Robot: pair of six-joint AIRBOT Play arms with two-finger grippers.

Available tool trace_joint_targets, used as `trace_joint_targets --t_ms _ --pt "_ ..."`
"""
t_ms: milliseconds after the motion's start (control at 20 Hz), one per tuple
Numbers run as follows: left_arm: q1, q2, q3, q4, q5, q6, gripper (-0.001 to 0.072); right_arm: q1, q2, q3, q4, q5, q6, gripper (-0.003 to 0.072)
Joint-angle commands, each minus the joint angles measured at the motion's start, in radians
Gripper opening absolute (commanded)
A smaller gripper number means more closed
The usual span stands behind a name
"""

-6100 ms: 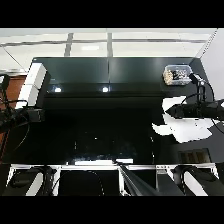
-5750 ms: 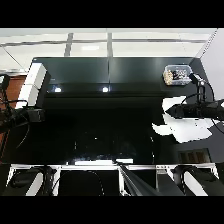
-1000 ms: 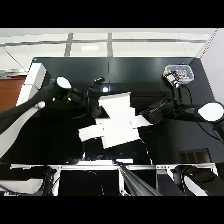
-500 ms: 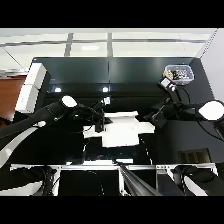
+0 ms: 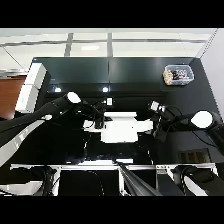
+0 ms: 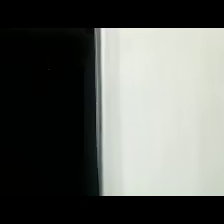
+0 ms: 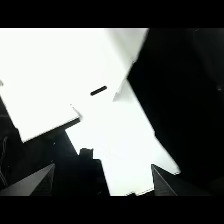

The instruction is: Fold the box and place the chain.

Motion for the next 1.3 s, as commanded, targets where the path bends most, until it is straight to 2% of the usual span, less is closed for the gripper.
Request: trace_joint_targets --t_ms 0,250,550,750,1050,1250 --pt "0.001 -0.006 0.004 0.058 -0.003 -0.006 0.0023 0.001 -0.001 -0.053 0.009 -0.011 -0.100 0.0704" --pt "0.001 -0.006 0.004 0.056 -0.004 -0.006 0.0023 0.048 -0.066 -0.071 0.089 -0.032 -0.262 0.0704" --pt "0.001 -0.006 0.004 0.056 -0.004 -0.006 0.0024 0.255 -0.152 -0.071 0.086 -0.270 -0.270 0.0704" --pt "0.001 -0.006 0.004 0.056 -0.004 -0.006 0.0024 0.291 -0.158 -0.071 0.083 -0.225 -0.271 0.0704" --pt "0.001 -0.006 0.004 0.056 -0.004 -0.006 0.0024 0.306 -0.189 -0.071 0.085 -0.225 -0.293 0.0703" --pt "0.001 -0.006 0.004 0.055 -0.004 -0.006 0.0024 0.319 -0.198 -0.070 0.095 -0.304 -0.293 0.0704"
